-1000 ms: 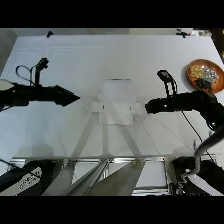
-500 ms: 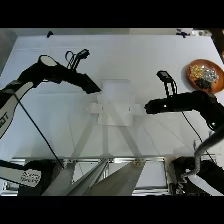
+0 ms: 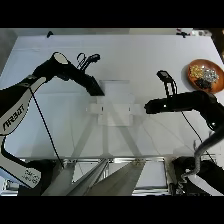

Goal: Fold the box and place the chain.

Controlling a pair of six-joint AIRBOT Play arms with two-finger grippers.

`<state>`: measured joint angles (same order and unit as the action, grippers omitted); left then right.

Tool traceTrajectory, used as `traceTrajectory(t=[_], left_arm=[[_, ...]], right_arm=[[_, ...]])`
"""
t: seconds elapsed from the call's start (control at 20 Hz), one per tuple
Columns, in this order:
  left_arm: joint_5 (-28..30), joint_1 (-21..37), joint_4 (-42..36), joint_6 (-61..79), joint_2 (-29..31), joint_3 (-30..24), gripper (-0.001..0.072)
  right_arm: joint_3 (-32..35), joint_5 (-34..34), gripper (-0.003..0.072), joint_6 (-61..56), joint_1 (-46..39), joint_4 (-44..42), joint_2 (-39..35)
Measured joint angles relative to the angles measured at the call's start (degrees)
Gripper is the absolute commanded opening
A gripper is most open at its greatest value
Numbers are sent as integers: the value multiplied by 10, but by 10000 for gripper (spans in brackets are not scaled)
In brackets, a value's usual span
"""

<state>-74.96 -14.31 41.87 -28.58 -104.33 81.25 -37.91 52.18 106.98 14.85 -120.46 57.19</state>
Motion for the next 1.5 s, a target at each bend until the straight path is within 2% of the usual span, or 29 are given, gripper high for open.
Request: traceTrajectory(t=[0.2, 0.25, 0.35, 0.4, 0.45, 0.6, 0.85, 1.05, 1.15, 1.3, 1.4, 1.5], left_arm=[[-33, -7, -12, 15, -12, 2, 608], [-39, -10, -24, 22, -17, 2, 563], [-44, -16, -42, 37, -25, 2, 548], [-45, -18, -49, 44, -28, 2, 490], [-47, -20, -54, 48, -30, 2, 487], [-47, -24, -62, 57, -33, 2, 380], [-50, -26, -68, 61, -34, 2, 24], [-67, -28, -71, 63, -32, 2, 3], [-73, -31, -66, 57, -22, 2, 2], [-61, -41, -36, 47, 12, 2, 2], [-50, -54, -3, 42, 40, 2, 1], [-38, -73, 28, 34, 75, 2, 0]], right_arm=[[0, 0, 5, 0, 0, 0, 0], [0, 1, 5, 0, 0, 0, 0], [0, 3, 5, 0, 0, 0, 0], [0, 5, 5, 0, 0, 0, 0], [0, 6, 5, 0, 0, 0, 0], [0, 10, 5, 0, 0, 0, 0], [0, 9, 5, 0, 0, 0, 0], [0, 10, 9, 0, 0, 0, -3], [0, 13, 98, 0, 0, 0, -11], [-1, 19, 158, 0, 0, 1, -41], [-2, 28, 304, 0, 0, 8, -74], [-2, 45, 325, -1, 0, 21, -111]])
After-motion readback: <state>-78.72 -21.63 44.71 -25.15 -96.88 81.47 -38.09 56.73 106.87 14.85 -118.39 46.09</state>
